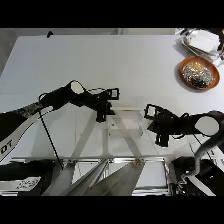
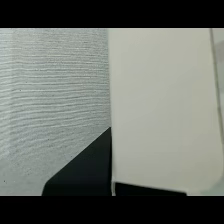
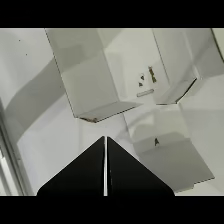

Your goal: Fold the box and place the chain.

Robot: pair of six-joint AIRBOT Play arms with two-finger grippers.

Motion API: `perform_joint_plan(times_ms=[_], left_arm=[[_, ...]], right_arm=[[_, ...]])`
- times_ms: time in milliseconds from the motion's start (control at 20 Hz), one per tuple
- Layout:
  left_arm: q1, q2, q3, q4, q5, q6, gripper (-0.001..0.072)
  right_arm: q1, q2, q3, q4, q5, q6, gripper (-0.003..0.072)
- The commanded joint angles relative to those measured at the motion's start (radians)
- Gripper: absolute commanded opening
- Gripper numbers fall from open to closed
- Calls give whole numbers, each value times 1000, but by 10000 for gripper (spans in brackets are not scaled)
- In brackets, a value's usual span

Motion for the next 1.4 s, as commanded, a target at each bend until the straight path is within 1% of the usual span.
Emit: perform_joint_plan(times_ms=[0, 50, 100, 150, 250, 400, 450, 500, 650, 700, 950, 1100, 1200, 1350], left_arm=[[0, 1, 0, 0, 0, 0, 10], [0, 1, 0, 0, 0, 0, 10], [0, 1, 0, 0, 0, 0, 10], [0, 1, 0, 0, 0, 0, 10], [0, 1, 0, 0, 0, 0, 10], [0, 1, 0, 0, 0, 0, 10], [0, 1, 0, 0, 0, 0, 10], [0, 1, 0, 0, 0, 0, 10], [0, 1, 0, 0, 0, 0, 10], [0, 1, 0, 0, 0, 0, 10], [0, 1, 0, 0, 0, 0, 10], [0, 1, 0, 0, 0, 0, 10], [0, 1, 0, 0, 0, 0, 10], [0, 1, 0, 0, 0, 0, 10]], right_arm=[[21, 16, -53, -52, -98, -20, 333], [21, 24, -80, -74, -137, -45, 553], [21, 32, -108, -93, -172, -69, 634], [22, 40, -140, -101, -202, -105, 652], [50, 44, -201, -102, -246, -173, 652], [157, 43, -279, -76, -389, -192, 657], [193, 43, -289, -53, -432, -192, 660], [224, 43, -297, -23, -475, -193, 687], [278, 42, -323, -3, -628, -193, 689], [279, 40, -327, 0, -657, -193, 688], [278, 21, -327, 0, -681, -195, 688], [230, 21, -320, 16, -693, -198, 687], [201, 21, -310, 60, -690, -235, 686], [182, 21, -309, 172, -692, -360, 686]])
